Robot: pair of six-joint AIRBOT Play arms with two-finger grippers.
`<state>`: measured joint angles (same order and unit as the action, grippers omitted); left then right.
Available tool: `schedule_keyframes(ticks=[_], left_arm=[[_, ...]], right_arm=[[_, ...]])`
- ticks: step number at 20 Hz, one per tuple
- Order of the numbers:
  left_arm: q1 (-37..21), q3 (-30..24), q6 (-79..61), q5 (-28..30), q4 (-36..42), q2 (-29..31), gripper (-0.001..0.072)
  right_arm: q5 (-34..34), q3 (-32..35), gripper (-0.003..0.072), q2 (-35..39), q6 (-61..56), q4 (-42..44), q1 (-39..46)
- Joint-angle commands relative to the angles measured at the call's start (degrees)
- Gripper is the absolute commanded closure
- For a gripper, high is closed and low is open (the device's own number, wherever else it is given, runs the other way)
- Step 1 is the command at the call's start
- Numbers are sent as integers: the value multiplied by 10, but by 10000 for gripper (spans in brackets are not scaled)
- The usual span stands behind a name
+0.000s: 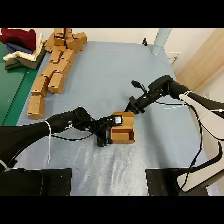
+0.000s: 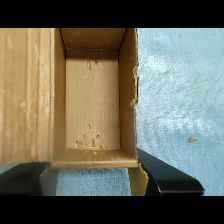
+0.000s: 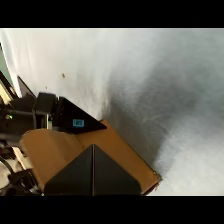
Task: Fold the box.
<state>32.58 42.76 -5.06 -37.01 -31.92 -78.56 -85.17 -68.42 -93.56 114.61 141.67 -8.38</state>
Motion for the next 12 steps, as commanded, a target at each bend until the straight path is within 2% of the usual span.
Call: schedule_keyframes(ticks=[1, 5, 9, 12], left_arm=[[0, 0, 0, 0, 0, 0, 184], [0, 0, 0, 0, 0, 0, 184], [0, 0, 0, 0, 0, 0, 185], [0, 0, 0, 0, 0, 0, 184]], right_arm=[[10, 27, 683, 35, 31, -58, -48], [75, 57, 683, 107, 36, -130, -96], [123, 97, 684, 177, 65, -134, -120], [180, 160, 683, 238, 102, -146, -149]])
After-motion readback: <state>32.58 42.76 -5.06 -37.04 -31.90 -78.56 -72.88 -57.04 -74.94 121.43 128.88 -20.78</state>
